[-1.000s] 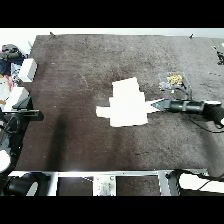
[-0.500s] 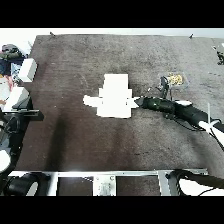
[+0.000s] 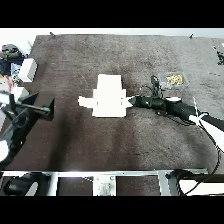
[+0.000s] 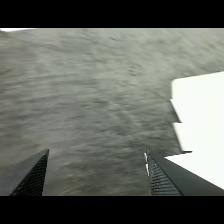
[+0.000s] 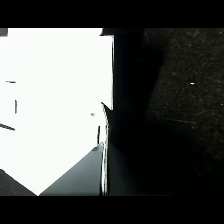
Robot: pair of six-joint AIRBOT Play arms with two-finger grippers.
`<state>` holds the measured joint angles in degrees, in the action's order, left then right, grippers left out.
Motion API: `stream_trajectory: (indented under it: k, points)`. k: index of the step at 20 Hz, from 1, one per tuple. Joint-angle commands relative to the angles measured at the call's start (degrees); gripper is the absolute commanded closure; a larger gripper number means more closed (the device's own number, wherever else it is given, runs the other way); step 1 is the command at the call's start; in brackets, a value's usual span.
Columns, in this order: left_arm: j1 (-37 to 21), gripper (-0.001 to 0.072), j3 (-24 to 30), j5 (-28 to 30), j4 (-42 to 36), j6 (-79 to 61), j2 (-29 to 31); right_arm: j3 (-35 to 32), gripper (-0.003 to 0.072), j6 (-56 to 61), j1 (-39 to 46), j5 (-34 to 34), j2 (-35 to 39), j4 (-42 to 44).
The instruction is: Fold the box and place the chain.
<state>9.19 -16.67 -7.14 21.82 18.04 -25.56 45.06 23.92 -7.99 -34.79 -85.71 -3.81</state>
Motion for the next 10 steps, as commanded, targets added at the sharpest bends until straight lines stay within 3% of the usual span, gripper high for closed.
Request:
stream_trajectory:
  k: [1,6,10]
  points:
    - [0.04,0.0063,-9.66,-5.84,-0.17,0.13,-13.75,0.28,0.0677,-0.20,-0.15,-0.39,-0.33,-0.07]
    - [0.04,0.0062,-30.64,-21.55,0.24,0.09,-40.74,0.28,0.0677,-0.20,-0.15,-0.39,-0.33,-0.94]
    - [0.04,0.0062,-52.37,-41.03,5.33,5.33,-61.09,0.28,0.0677,-0.22,-0.15,-0.35,-0.33,-1.38]
